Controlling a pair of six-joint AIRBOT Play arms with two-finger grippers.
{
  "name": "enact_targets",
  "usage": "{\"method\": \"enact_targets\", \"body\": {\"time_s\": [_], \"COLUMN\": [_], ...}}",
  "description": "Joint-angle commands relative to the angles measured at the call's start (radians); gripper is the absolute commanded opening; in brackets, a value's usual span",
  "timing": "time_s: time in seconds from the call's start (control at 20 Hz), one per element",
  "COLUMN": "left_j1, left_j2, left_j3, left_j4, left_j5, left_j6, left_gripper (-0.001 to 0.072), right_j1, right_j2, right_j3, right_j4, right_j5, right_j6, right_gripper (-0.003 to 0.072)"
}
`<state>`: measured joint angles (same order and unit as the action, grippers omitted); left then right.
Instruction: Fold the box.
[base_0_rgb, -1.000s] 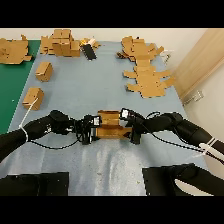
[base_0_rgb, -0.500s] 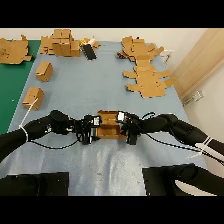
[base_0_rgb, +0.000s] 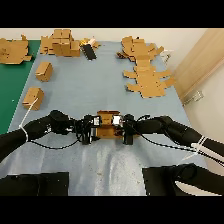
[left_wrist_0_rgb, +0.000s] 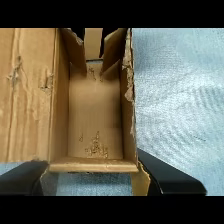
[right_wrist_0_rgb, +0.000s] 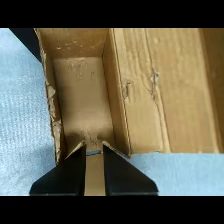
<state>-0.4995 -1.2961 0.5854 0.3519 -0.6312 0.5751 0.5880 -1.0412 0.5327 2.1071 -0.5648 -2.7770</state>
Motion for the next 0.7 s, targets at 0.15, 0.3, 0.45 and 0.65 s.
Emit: {"method": "enact_targets", "body": {"time_s": [0.15,0.3,0.45,0.65], "left_j1": [0.0,0.0,0.0,0.0], "left_j2": [0.0,0.0,0.0,0.0], "left_j3": [0.0,0.0,0.0,0.0], "left_j4": [0.0,0.0,0.0,0.0], "left_j5": [0.0,0.0,0.0,0.0], "left_j6": [0.0,0.0,0.0,0.0], "left_gripper": [0.052,0.052,0.052,0.052], "right_j1": [0.01,0.029,0.029,0.017], "right_j2": [-0.012,-0.012,-0.011,0.037], "right_j3": [0.001,0.001,0.001,0.002], "right_j4": [0.008,0.007,0.006,-0.098], "right_j5": [0.005,0.007,0.006,-0.061], "right_j6": [-0.009,-0.009,-0.009,0.183], "right_gripper": [0.0497,0.0498,0.0498,0.0498]}}
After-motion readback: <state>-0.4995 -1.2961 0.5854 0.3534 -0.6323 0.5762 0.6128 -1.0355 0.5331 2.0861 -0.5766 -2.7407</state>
